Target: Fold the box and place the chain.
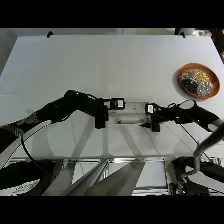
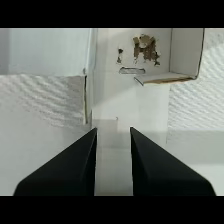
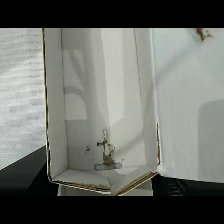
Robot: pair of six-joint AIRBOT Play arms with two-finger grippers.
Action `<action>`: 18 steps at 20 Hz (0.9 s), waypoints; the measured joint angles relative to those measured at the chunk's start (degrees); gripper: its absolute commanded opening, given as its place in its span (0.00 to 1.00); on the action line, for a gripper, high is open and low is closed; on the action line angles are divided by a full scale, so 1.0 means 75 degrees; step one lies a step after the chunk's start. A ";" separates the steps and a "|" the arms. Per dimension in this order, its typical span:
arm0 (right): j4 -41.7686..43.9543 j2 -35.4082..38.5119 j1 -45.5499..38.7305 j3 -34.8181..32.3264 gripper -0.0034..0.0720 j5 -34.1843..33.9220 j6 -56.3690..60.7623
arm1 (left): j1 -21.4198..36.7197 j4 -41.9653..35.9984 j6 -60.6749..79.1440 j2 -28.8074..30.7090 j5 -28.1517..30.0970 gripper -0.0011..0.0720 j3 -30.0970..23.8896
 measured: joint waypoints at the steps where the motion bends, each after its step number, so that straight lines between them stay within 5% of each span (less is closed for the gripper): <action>1: 0.0000 -0.0003 0.0000 0.0000 0.59 0.0003 0.0003 | 0.0003 -0.0038 0.0076 0.0000 -0.0058 0.33 0.0000; 18: -0.0003 -0.0003 0.0000 0.0000 0.59 0.0003 -0.0006 | -0.0227 -0.0367 0.0734 -0.0087 -0.0495 0.27 0.0000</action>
